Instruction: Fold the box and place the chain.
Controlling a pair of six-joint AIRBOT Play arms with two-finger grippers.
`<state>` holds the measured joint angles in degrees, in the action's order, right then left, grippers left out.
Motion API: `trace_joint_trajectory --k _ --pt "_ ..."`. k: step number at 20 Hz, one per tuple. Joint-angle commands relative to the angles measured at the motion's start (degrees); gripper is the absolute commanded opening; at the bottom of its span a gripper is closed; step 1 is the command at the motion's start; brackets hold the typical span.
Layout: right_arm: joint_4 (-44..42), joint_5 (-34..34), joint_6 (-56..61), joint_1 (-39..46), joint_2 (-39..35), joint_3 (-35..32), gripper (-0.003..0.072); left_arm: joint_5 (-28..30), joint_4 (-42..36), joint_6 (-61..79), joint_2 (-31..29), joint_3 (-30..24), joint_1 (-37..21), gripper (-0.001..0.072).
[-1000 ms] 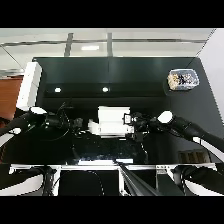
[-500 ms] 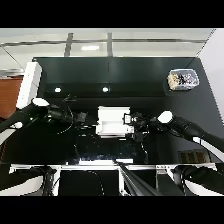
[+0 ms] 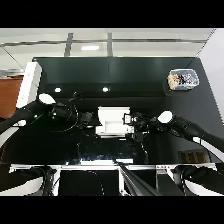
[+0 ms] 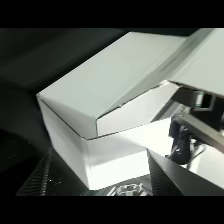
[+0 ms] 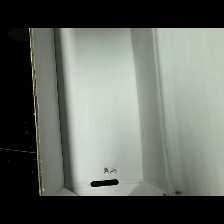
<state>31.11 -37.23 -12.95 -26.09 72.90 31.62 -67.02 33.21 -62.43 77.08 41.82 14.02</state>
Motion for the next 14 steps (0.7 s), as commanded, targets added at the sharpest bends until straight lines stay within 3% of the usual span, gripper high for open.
trace_joint_trajectory --k 1,8,14 --pt "0.0 0.0 0.0 0.0 0.0 0.0 0.0410 0.9 5.5 -6.5 0.0 2.8 2.7 0.0602" --pt "0.0 0.0 0.0 0.0 0.0 0.0 0.0409 3.6 13.0 -17.5 0.0 6.8 9.9 0.0598" --pt "0.0 0.0 0.0 0.0 0.0 0.0 0.0409 3.3 13.3 -19.1 0.0 7.2 11.0 0.0597"
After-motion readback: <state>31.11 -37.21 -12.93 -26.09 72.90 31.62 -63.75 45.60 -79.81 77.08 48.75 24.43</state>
